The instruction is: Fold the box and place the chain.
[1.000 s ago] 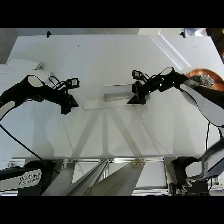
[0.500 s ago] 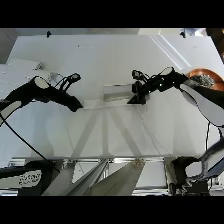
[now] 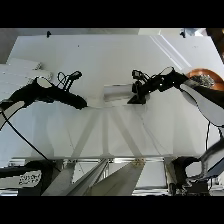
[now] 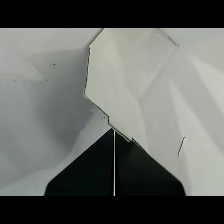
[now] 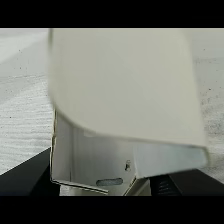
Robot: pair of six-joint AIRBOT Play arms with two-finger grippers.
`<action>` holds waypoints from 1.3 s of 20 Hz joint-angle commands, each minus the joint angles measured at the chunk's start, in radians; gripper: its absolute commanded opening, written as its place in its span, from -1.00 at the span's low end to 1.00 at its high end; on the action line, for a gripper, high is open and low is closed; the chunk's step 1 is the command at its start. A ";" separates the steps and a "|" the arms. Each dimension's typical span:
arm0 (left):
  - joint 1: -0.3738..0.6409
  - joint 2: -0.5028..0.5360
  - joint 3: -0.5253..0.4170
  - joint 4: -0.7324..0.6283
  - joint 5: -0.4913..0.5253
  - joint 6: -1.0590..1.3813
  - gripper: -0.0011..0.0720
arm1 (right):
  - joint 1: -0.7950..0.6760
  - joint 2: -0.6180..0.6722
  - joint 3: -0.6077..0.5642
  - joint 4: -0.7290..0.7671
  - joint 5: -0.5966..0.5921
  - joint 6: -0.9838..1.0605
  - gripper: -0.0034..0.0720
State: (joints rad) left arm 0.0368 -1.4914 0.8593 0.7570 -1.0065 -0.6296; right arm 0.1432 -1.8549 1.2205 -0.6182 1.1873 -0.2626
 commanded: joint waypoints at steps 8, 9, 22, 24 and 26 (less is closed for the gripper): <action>-0.048 -0.031 -0.002 -0.099 0.097 -0.054 -0.95 | 0.000 -0.001 0.000 -0.002 0.002 0.001 0.17; -0.058 -0.033 -0.002 -0.099 0.110 -0.063 -0.95 | 0.000 -0.001 0.000 -0.003 0.002 0.001 0.17; -0.069 -0.066 -0.002 -0.125 0.159 -0.096 -0.96 | 0.000 -0.001 0.000 -0.003 0.002 0.001 0.17; -0.065 -0.061 -0.002 -0.095 0.173 -0.097 -0.96 | 0.000 -0.001 0.000 -0.003 0.002 0.001 0.17; -0.062 -0.056 -0.002 -0.090 0.171 -0.097 -0.96 | 0.000 -0.001 0.000 -0.003 0.002 0.001 0.17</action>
State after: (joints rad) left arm -0.0284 -1.5517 0.8577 0.6449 -0.8452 -0.7258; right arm 0.1432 -1.8549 1.2205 -0.6209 1.1885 -0.2615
